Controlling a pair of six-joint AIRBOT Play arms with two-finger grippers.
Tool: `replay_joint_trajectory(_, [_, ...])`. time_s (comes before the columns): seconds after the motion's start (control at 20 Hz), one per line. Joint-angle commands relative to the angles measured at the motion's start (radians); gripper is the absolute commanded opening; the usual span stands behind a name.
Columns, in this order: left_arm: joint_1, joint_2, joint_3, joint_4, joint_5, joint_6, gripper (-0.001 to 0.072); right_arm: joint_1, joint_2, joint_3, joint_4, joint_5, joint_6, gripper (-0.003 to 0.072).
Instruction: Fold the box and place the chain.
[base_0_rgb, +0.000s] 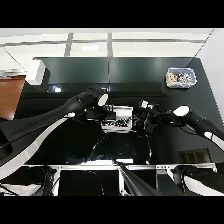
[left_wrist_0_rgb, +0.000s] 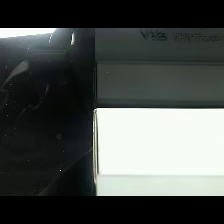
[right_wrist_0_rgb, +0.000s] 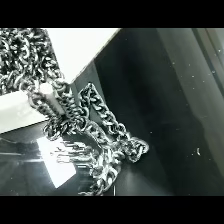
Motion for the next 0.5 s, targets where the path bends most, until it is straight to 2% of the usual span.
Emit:
replay_joint_trajectory(0.0, [0.001,-0.001,0.0,0.0,0.0,0.0,0.0027,0.001,0.0,0.0,-0.043,0.056,0.028,0.0057])
replay_joint_trajectory(0.05, [0.001,-0.001,0.0,0.0,0.0,0.0,0.0027,0.001,0.003,0.0,-0.043,0.058,0.032,0.0056])
replay_joint_trajectory(0.1, [0.001,-0.001,0.0,0.0,0.0,0.0,0.0027,0.001,0.014,0.0,-0.043,0.058,0.053,0.0019])
replay_joint_trajectory(0.25, [0.001,-0.001,0.0,0.0,0.0,0.0,0.0027,-0.001,0.095,0.0,-0.047,0.04,0.228,0.0018])
replay_joint_trajectory(0.45, [0.001,-0.001,0.0,0.0,0.0,0.0,0.0027,-0.015,0.325,0.016,-0.073,0.075,0.578,0.0018])
